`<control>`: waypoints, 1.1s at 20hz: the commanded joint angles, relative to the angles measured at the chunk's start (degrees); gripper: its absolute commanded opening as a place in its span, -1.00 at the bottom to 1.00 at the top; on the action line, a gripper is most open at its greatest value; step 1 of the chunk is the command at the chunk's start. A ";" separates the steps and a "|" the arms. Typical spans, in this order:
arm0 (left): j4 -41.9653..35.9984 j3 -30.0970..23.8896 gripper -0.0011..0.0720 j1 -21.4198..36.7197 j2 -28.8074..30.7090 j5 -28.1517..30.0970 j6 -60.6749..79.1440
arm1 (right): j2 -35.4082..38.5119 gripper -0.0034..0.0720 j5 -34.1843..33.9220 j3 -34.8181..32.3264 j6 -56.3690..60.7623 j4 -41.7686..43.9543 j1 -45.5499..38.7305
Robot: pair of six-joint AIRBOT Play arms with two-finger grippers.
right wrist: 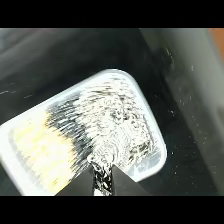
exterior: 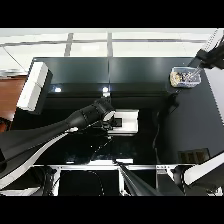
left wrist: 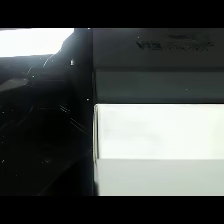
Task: Fold the box and place the chain.
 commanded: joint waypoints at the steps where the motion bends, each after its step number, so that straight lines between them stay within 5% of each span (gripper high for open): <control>1: 0.00 0.04 -0.90 0.04 -0.02 -0.04 0.00 | 10.62 -0.87 -0.85 -1.81 -10.23 10.62 -1.03; 10: -0.44 0.04 -0.90 0.02 -0.02 -0.20 0.00 | 32.11 -0.88 -0.70 -6.19 -14.60 29.20 -0.74; 22: -0.39 0.04 -0.90 0.04 -0.02 -0.15 0.00 | 42.86 -0.88 6.47 -6.21 -14.53 29.57 10.62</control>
